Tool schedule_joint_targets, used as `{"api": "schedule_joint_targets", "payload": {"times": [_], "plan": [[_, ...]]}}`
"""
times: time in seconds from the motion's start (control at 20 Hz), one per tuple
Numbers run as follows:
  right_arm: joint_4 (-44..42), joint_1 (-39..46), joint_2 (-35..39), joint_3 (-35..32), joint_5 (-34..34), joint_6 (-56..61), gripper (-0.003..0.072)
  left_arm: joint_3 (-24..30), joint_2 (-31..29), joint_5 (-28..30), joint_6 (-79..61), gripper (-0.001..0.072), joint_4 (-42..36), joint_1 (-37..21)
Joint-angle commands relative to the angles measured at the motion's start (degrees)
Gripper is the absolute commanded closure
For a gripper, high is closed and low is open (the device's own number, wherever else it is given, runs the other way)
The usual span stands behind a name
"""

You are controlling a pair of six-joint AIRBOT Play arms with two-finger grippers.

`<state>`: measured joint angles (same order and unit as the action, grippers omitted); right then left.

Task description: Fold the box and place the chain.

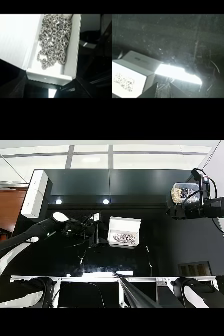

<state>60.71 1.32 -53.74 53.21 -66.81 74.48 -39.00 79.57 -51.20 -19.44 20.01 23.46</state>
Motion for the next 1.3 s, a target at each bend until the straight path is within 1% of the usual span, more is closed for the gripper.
{"api": "schedule_joint_targets", "payload": {"times": [0.0, 0.2, 0.35, 0.5, 0.55, 0.6, 0.65, 0.7, 0.75, 0.8, 0.85, 1.0, 1.1, 1.15, 1.2, 1.25], "plan": [[-0.02, -0.02, -0.02, -0.04, -0.02, 0.00, 0.0523, -0.76, 0.52, 0.07, 0.13, -0.0002, 0.50, 0.61], [-0.02, -0.02, -0.02, -0.04, -0.04, 0.02, 0.0523, -1.53, 1.03, 0.17, -1.86, -0.0002, 0.57, 2.97], [-0.02, -0.02, -0.02, -0.04, -0.04, 0.02, 0.0523, -1.53, 1.03, 0.22, -1.84, 0.0000, 0.61, 3.21], [-0.02, -0.02, -0.02, -0.04, -0.04, -0.02, 0.0522, -1.53, 1.03, 0.37, -1.81, 0.0020, 0.98, 3.37], [-0.02, -0.02, -0.02, -0.04, 0.00, -0.04, 0.0522, -1.53, 1.03, 0.61, -1.79, 0.0042, 0.98, 3.58], [-0.07, -0.07, -0.04, -0.04, 0.02, -0.02, 0.0523, -1.53, 1.01, 1.22, -1.49, 0.0117, 0.96, 3.58], [-0.37, -0.20, -0.04, -0.07, 0.02, 0.00, 0.0522, -1.53, 1.01, 1.33, -1.36, 0.0159, 0.76, 3.58], [-0.55, -0.72, -0.04, -0.15, 0.20, 0.02, 0.0520, -1.53, 1.01, 1.49, -1.27, 0.0159, 0.74, 3.58], [-0.68, -1.92, -0.15, -0.35, 0.42, 0.04, 0.0403, -1.53, 1.01, 1.49, -1.27, 0.0159, 0.74, 3.58], [-0.68, -3.89, -0.55, -0.59, 0.83, 0.02, 0.0049, -1.53, 1.01, 1.49, -1.25, 0.0159, 0.74, 3.58], [-0.52, -6.16, -1.36, -0.59, 1.77, -0.02, -0.0020, -1.53, 1.01, 1.46, -1.27, 0.0159, 0.74, 3.58], [-0.66, -12.59, -6.19, -0.59, 9.31, 0.00, -0.0019, -1.53, 1.01, 1.46, -1.27, 0.0159, 0.74, 3.58], [-1.81, -14.86, -10.86, -0.55, 14.86, -0.09, -0.0018, -1.53, 1.01, 1.46, -1.27, 0.0159, 0.74, 3.58], [-4.09, -15.21, -12.94, -0.55, 15.58, -1.40, -0.0017, -1.53, 1.01, 1.46, -1.27, 0.0159, 0.74, 3.58], [-6.91, -15.45, -14.69, -0.55, 14.80, -4.66, -0.0017, -1.53, 1.01, 1.46, -1.27, 0.0159, 0.74, 3.58], [-9.53, -15.78, -15.89, -0.55, 12.63, -9.99, -0.0017, -1.53, 1.01, 1.46, -1.27, 0.0159, 0.74, 3.58]]}}
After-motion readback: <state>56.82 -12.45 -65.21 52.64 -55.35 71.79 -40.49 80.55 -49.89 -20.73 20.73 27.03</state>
